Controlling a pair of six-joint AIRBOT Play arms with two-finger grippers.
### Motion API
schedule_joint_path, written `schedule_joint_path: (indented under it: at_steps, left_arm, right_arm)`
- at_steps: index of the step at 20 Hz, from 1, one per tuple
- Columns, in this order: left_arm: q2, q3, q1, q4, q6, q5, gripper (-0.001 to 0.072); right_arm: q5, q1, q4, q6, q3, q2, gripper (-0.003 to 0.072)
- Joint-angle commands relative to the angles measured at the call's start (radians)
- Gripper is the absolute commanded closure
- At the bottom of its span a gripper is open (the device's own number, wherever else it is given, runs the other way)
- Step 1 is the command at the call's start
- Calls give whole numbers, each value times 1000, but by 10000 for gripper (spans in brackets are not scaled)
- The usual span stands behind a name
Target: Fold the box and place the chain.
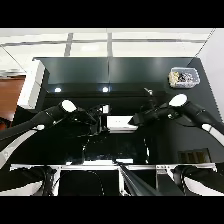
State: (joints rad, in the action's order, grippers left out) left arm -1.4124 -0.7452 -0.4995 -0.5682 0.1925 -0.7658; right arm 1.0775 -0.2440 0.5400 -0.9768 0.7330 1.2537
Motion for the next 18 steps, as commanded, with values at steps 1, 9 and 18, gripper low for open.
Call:
schedule_joint_path:
  at_steps: [1,9,18]
  left_arm:
    - [15,-4,4,0,-39,5,308]
    - [134,-123,4,-87,-214,-163,-1]
    - [-225,-571,-145,-286,-663,-261,2]
  right_arm:
    - [180,124,52,11,72,-107,671]
    - [301,472,237,-66,75,-337,671]
    - [246,479,243,-63,74,-337,671]
